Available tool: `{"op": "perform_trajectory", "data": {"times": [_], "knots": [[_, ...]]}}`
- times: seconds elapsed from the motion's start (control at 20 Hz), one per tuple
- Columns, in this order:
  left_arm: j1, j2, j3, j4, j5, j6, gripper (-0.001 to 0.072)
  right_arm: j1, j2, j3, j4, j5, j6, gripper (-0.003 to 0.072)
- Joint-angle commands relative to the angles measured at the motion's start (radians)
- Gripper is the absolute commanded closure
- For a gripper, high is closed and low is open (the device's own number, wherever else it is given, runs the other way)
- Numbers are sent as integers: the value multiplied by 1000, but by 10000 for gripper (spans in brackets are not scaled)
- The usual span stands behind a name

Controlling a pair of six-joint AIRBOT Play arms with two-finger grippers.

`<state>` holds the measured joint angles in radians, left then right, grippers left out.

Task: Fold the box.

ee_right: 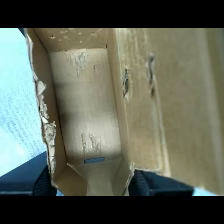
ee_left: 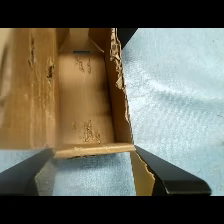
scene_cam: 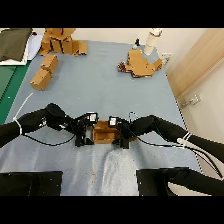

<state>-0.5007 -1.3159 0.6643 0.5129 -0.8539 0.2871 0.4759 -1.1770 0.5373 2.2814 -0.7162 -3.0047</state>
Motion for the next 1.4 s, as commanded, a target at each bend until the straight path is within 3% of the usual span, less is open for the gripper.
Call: {"op": "perform_trajectory", "data": {"times": [0.0, 0.6, 0.65, 0.7, 1.35], "knots": [[-17, 0, -7, 3, 76, -39, 45, -1, 0, 0, 0, 0, 1, 187], [-79, -2, -7, 7, 170, -77, 59, -1, 0, 0, 0, 0, 1, 187], [-79, -2, -7, 11, 161, -78, 182, -1, 0, 0, 0, 0, 1, 187], [-79, -2, -7, 12, 148, -78, 256, -1, 0, 0, 0, 0, 1, 187], [-79, -2, -7, 11, 145, -78, 254, -1, 0, 0, 0, 0, 1, 187]]}}
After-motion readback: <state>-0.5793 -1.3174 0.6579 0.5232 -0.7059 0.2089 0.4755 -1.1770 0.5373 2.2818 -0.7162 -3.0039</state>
